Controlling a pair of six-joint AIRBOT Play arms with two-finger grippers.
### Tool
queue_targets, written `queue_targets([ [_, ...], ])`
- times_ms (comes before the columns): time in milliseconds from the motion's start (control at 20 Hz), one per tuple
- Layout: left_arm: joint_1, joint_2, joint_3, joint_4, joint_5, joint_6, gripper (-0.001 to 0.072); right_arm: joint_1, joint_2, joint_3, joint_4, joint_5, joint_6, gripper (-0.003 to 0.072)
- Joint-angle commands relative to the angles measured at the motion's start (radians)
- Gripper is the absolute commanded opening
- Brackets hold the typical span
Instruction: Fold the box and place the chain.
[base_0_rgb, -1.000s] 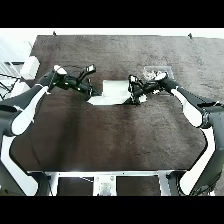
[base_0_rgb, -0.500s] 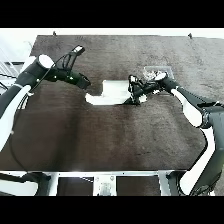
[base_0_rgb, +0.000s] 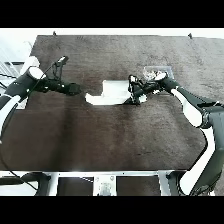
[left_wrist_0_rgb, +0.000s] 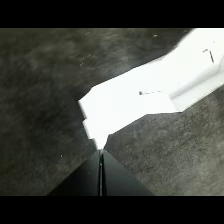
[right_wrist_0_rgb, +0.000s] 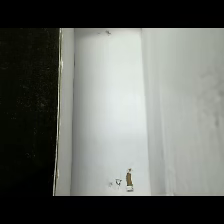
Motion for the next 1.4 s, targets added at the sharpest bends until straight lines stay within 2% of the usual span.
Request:
queue_targets([
  [0,0.059,-0.030,-0.008,-0.081,-0.023,-0.022,0.0017,0.001,0.000,0.000,0.000,0.000,0.000,0.0494],
  [150,0.074,-0.061,-0.008,-0.086,-0.053,-0.029,0.0017,0.001,0.000,0.000,0.000,0.000,0.000,0.0494],
  [450,0.074,-0.177,-0.007,-0.140,-0.051,-0.024,0.0018,0.001,0.000,0.000,0.000,0.000,0.001,0.0494],
  [750,0.073,-0.273,-0.003,-0.320,-0.051,0.121,0.0018,0.001,0.000,0.000,0.000,0.000,0.000,0.0495],
  [1050,-0.004,-0.336,0.022,-0.357,-0.016,0.147,0.0018,0.001,0.000,0.000,0.000,0.000,0.000,0.0495],
  [1150,-0.034,-0.348,0.060,-0.357,-0.029,0.144,0.0019,0.001,0.000,0.000,0.000,0.000,0.000,0.0495],
  [1350,-0.064,-0.349,0.066,-0.380,-0.002,0.143,0.0020,0.001,0.000,0.000,0.000,0.000,0.000,0.0494],
])
